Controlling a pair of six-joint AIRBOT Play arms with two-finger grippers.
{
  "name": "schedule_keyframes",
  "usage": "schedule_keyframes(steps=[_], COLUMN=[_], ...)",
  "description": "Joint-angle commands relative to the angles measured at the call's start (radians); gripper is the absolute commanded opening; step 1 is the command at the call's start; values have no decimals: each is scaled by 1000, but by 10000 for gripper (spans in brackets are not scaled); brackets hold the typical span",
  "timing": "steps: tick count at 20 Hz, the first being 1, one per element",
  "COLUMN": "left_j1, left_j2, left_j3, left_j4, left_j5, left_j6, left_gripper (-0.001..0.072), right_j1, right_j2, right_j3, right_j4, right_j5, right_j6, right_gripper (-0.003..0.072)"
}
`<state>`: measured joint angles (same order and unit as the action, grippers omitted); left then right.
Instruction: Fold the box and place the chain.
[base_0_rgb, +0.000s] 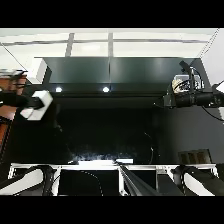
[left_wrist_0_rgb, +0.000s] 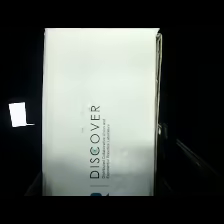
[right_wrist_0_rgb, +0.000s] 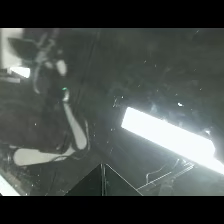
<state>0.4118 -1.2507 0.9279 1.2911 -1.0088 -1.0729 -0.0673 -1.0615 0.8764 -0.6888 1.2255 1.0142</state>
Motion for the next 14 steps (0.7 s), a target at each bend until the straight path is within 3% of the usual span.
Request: schedule_keyframes(steps=[1, 6, 10, 14], left_j1=[145, 106, 53, 11], left_j2=[-15, -164, -278, -346], left_j3=[13, 138, 238, 276], left_j4=[2, -64, -69, -66], left_j5=[135, 241, 256, 279], left_j6=[-5, 105, 125, 126], left_gripper=[239, 239, 239, 249], right_j1=[1, 1, 1, 1], right_j2=[0, 0, 0, -1], right_j3=[1, 1, 1, 1], right_j4=[0, 0, -1, 0], right_j5=[-25, -71, -107, -125], right_j6=[9, 30, 30, 38], right_gripper=[9, 9, 9, 9])
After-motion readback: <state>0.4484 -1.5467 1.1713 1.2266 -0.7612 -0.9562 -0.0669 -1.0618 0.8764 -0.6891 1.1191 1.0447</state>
